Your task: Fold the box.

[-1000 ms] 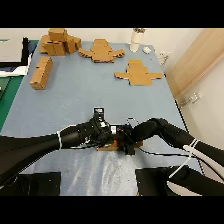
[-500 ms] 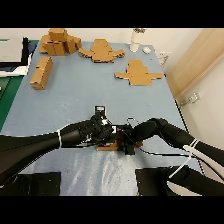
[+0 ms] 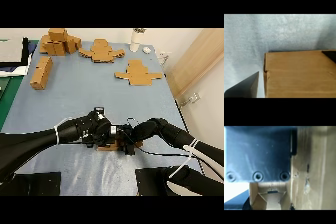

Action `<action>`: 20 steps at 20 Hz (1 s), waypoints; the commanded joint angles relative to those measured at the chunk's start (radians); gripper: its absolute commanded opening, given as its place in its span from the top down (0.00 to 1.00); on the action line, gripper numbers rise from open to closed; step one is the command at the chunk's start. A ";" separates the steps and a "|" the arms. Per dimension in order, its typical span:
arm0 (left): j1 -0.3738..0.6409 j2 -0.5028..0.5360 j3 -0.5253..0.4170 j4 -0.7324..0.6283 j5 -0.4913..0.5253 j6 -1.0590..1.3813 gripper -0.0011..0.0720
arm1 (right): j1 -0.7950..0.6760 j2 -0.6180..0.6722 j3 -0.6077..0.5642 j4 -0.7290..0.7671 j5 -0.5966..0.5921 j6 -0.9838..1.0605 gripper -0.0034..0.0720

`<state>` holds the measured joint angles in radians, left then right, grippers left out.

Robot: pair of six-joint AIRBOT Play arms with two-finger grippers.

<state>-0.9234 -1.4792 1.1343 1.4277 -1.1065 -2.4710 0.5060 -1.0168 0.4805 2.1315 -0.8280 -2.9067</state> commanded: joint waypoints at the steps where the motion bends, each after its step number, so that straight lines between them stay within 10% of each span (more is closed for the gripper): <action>1: 0.022 0.021 0.001 -0.045 0.007 0.048 0.31 | 0.000 0.000 0.000 0.000 0.000 0.000 0.27; 20: 0.180 0.079 0.001 -0.199 -0.124 0.232 0.31 | 0.000 0.000 0.000 0.000 0.000 0.000 0.27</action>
<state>-0.7746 -1.4010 1.1343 1.2724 -1.1862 -2.2864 0.5060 -1.0168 0.4805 2.1319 -0.8284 -2.9067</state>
